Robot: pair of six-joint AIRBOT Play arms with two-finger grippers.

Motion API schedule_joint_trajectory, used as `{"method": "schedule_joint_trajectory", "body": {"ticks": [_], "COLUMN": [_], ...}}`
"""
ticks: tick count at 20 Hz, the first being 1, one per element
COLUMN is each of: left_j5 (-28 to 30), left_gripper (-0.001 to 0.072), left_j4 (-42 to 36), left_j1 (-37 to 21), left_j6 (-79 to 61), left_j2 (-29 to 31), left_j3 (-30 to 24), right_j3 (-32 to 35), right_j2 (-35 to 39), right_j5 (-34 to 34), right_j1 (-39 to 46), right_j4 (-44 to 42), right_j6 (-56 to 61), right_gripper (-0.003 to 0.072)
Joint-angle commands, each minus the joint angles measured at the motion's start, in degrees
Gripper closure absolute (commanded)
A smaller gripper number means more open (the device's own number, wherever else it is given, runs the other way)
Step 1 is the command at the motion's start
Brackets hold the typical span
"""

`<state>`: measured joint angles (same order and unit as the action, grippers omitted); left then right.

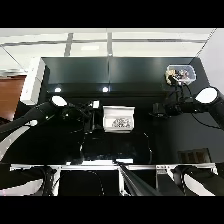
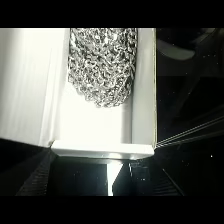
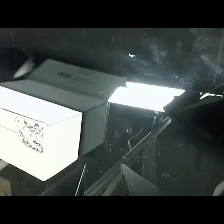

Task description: Fold the box and place the chain.

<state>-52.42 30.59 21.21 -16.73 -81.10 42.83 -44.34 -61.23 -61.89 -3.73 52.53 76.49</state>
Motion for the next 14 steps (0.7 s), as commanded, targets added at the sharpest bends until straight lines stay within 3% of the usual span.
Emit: {"method": "schedule_joint_trajectory", "body": {"ticks": [1,4,9,10,11,14], "left_j5": [1.0,1.0,1.0,1.0,1.0,1.2], "left_gripper": [-0.0006,-0.0002,0.0217,0.025,0.0249,0.025], "left_j4": [0.0,0.0,0.0,0.0,0.1,1.2], "left_j1": [0.9,0.9,0.9,1.0,1.1,1.7], "left_j6": [0.5,0.8,0.8,0.8,0.8,0.8], "left_j2": [-0.5,-0.6,-0.6,-0.6,-0.6,-0.6], "left_j3": [0.7,0.8,0.8,0.8,0.8,0.8], "right_j3": [0.0,0.0,0.0,0.0,0.0,-1.4], "right_j2": [0.0,0.0,-0.1,-0.5,-1.1,-4.3], "right_j5": [0.9,1.8,8.6,11.1,14.0,20.2], "right_j1": [0.0,0.0,-1.4,-2.4,-3.9,-8.4], "right_j4": [0.0,0.0,-4.2,-7.1,-10.9,-16.0], "right_j6": [0.0,0.0,0.3,0.7,0.5,-2.4], "right_gripper": [0.0416,0.0416,0.04,0.0128,0.002,0.0021]}}
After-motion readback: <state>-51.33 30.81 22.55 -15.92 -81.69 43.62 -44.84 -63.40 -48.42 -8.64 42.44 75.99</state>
